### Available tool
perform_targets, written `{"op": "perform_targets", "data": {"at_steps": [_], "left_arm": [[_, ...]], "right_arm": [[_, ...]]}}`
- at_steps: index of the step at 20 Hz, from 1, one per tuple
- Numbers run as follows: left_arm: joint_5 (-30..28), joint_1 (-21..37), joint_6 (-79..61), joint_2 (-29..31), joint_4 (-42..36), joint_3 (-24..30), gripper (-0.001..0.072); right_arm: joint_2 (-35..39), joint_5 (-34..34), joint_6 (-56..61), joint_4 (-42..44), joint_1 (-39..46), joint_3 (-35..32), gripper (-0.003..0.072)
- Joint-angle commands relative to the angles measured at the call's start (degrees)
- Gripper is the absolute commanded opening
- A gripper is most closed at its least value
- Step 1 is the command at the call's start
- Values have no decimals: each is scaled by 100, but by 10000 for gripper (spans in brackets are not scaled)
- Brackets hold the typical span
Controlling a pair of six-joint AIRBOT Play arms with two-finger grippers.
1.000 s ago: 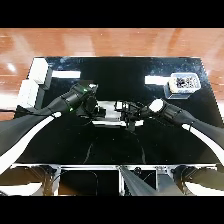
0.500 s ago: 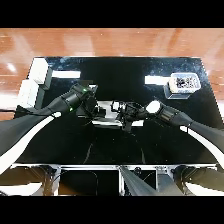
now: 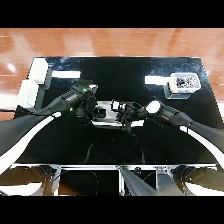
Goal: Fold the box and place the chain.
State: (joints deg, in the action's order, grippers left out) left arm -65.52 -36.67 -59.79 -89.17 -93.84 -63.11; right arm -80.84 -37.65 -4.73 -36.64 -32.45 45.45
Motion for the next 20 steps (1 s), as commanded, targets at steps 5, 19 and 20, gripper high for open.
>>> {"op": "perform_targets", "data": {"at_steps": [5,19,20], "left_arm": [[-9,0,-2,-2,13,2,24],[-31,0,-2,-2,13,2,24],[-31,0,-2,-2,13,2,24]], "right_arm": [[-4,-4,7,0,-4,0,33],[782,-1047,1443,-85,946,2,11],[887,-1078,1569,-81,1043,2,11]]}}
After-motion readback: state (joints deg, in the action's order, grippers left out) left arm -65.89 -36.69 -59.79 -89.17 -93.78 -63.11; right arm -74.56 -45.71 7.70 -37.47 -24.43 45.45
